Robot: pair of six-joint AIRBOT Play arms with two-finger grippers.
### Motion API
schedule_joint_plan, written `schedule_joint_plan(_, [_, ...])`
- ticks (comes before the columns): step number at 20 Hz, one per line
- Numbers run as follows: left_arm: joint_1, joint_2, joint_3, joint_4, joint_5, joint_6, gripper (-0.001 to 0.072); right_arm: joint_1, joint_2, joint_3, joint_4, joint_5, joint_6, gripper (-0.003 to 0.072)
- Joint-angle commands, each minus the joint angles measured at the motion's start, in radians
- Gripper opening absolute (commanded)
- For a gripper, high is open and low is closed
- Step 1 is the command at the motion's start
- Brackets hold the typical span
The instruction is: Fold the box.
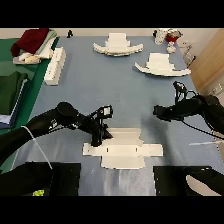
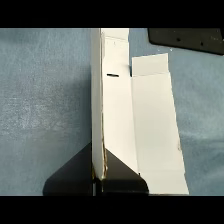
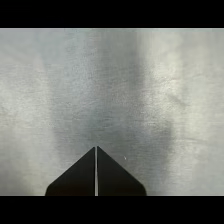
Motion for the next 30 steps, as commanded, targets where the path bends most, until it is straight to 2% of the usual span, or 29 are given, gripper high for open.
schedule_joint_plan(1, [0.000,-0.012,0.001,0.000,0.019,0.007,0.0015,0.000,0.001,0.001,0.011,-0.011,-0.013,0.0016])
schedule_joint_plan(4, [0.000,0.019,0.022,0.000,0.087,0.040,0.0015,0.000,0.001,0.001,0.008,-0.011,-0.013,0.0016])
schedule_joint_plan(7, [-0.001,0.054,0.057,0.005,0.085,0.042,0.0016,0.000,0.001,0.001,0.007,-0.007,-0.013,0.0016])
schedule_joint_plan(10, [-0.002,0.044,0.047,0.071,0.088,0.048,0.0015,0.000,0.001,0.001,0.007,0.009,-0.013,0.0016])
schedule_joint_plan(13, [-0.002,0.030,0.016,0.078,0.134,0.048,0.0015,0.000,0.001,0.001,0.007,0.018,-0.013,0.0016])
schedule_joint_plan(23, [-0.002,-0.010,-0.012,0.075,0.101,0.048,0.0015,0.000,0.001,0.001,0.007,0.035,-0.014,0.0016])
schedule_joint_plan(25, [-0.002,0.019,-0.011,0.071,0.122,0.048,0.0014,0.000,0.001,0.001,0.007,0.034,-0.019,0.0016])
schedule_joint_plan(28, [-0.003,0.135,-0.012,0.079,0.189,0.050,0.0012,0.000,0.001,0.001,0.007,0.034,-0.021,0.0016])
schedule_joint_plan(30, [-0.027,0.216,-0.028,0.139,0.211,0.048,0.0011,0.000,0.001,0.001,0.007,0.035,-0.021,0.0016])
